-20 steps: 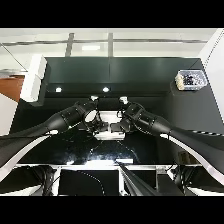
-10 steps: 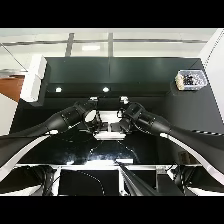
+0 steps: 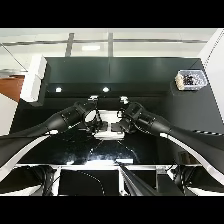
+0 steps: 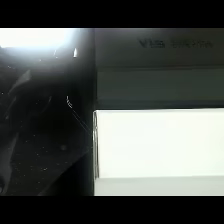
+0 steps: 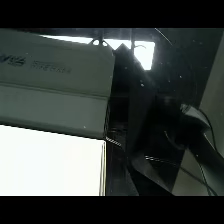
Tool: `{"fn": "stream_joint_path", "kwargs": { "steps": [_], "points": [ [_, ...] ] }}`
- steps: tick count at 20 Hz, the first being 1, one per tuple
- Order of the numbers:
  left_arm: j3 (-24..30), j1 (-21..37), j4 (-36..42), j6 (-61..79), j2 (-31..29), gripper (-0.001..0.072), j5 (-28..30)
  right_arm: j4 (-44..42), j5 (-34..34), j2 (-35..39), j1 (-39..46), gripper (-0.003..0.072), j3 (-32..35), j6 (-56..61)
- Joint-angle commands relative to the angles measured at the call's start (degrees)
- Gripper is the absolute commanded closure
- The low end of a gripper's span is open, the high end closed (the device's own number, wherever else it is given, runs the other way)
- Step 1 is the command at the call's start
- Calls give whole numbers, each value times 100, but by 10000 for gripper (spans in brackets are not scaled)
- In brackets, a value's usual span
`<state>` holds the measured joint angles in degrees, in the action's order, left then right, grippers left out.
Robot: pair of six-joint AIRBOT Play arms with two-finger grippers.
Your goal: Fold the box and place the chain.
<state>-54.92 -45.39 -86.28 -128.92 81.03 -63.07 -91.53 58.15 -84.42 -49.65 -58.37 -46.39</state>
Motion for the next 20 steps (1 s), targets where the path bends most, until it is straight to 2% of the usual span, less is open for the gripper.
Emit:
{"fn": "stream_joint_path", "kwargs": {
  "steps": [1,15,16,20],
  "points": [
    [-7,4,24,-11,0,679,-4,-50,219,44,0,317,0,55],
    [-7,4,24,-11,0,679,-7,-76,149,68,0,321,-236,57],
    [-7,4,24,-11,0,679,-7,-31,153,66,0,393,-232,61],
    [-7,4,24,-11,0,679,-9,13,179,52,0,394,-232,122]
  ]
}}
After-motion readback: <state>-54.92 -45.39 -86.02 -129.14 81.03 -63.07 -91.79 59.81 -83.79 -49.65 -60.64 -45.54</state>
